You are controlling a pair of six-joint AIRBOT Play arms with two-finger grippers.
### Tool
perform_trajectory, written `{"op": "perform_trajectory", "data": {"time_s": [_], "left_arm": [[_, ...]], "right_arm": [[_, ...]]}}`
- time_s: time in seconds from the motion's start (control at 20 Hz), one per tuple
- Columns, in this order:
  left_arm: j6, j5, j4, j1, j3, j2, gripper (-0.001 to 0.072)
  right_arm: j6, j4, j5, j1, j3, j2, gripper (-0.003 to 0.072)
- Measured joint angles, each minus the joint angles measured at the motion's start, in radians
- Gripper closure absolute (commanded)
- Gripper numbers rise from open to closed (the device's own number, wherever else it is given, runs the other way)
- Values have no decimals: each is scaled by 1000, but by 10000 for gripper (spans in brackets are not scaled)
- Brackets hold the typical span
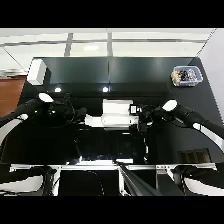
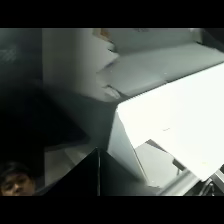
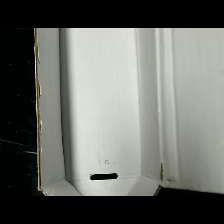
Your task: Fold the box and place the chain.
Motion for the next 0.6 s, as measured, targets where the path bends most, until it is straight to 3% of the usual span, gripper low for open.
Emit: {"op": "perform_trajectory", "data": {"time_s": [0.15, 0.2, 0.25, 0.3, 0.6], "left_arm": [[56, -11, -69, -17, 5, -11, 664], [76, -24, -88, -15, 9, -13, 449], [94, -39, -105, -11, 17, -15, 189], [108, -58, -117, -6, 27, -16, 119], [142, -129, -144, -27, 95, -18, 151]], "right_arm": [[0, 0, 0, 0, 0, 0, 527], [0, 0, 0, 0, 0, 0, 527], [0, 0, 0, 0, 0, 0, 527], [0, 0, 0, 0, 0, 0, 527], [0, 0, 0, 0, 0, 0, 527]]}}
